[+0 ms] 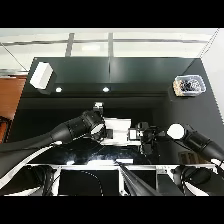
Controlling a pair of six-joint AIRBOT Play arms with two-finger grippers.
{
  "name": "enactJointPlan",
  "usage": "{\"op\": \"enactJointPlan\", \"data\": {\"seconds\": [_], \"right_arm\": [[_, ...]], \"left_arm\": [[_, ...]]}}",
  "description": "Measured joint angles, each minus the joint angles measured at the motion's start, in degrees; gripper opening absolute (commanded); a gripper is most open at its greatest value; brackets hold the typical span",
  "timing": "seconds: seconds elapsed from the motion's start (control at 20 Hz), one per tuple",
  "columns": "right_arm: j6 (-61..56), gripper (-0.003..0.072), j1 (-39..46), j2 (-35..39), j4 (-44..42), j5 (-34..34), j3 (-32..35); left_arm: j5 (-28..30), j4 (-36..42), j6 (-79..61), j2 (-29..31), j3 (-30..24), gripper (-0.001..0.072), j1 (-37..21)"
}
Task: Fold the box and place the chain.
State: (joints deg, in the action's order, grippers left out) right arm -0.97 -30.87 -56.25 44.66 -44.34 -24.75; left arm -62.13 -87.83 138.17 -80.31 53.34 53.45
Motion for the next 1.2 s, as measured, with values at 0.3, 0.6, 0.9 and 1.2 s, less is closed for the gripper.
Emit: {"op": "enactJointPlan", "data": {"seconds": [0.3, 0.6, 0.9, 1.2], "right_arm": [[-0.3, 0.0127, 0.0, -1.9, -4.9, 0.1, 0.0], [-0.8, 0.0128, 0.0, -3.1, -8.5, 3.4, 0.0], [-1.0, 0.0128, 0.1, -3.3, -9.4, 4.3, 0.1], [-1.7, 0.0277, 0.1, -3.3, -5.4, 2.4, 0.0]], "left_arm": [[-0.1, 0.0, 0.0, 0.0, 0.0, 0.0026, 0.0], [-0.1, -0.4, 0.2, 0.0, 0.0, 0.0026, 0.0], [0.0, -0.2, 0.1, 0.0, 0.0, 0.0026, 0.0], [0.7, 0.7, -0.2, 0.0, 0.0, 0.0026, 0.0]]}}
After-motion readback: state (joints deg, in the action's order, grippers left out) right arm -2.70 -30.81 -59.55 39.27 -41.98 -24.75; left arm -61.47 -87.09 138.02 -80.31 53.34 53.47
